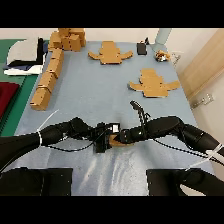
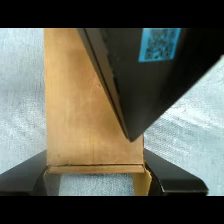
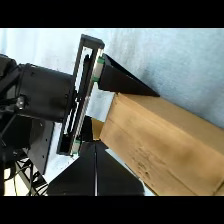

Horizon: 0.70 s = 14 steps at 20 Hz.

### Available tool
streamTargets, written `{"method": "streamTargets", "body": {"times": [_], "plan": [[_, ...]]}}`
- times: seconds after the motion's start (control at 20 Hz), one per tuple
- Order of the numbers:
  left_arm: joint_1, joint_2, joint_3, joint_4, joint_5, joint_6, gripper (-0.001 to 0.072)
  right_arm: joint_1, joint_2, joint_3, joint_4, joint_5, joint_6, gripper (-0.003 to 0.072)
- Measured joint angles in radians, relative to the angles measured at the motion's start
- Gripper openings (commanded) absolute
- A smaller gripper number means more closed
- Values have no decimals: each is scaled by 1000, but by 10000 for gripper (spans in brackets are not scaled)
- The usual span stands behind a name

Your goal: Fold the box.

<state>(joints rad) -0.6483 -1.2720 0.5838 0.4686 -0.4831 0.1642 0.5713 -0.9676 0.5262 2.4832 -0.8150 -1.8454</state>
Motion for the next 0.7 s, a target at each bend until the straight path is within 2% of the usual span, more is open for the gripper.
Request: {"method": "streamTargets", "body": {"times": [0.7], "plan": [[-1, 0, 1, 0, 3, 4, 392, -13, 40, -8, -105, -19, 27, 0]]}}
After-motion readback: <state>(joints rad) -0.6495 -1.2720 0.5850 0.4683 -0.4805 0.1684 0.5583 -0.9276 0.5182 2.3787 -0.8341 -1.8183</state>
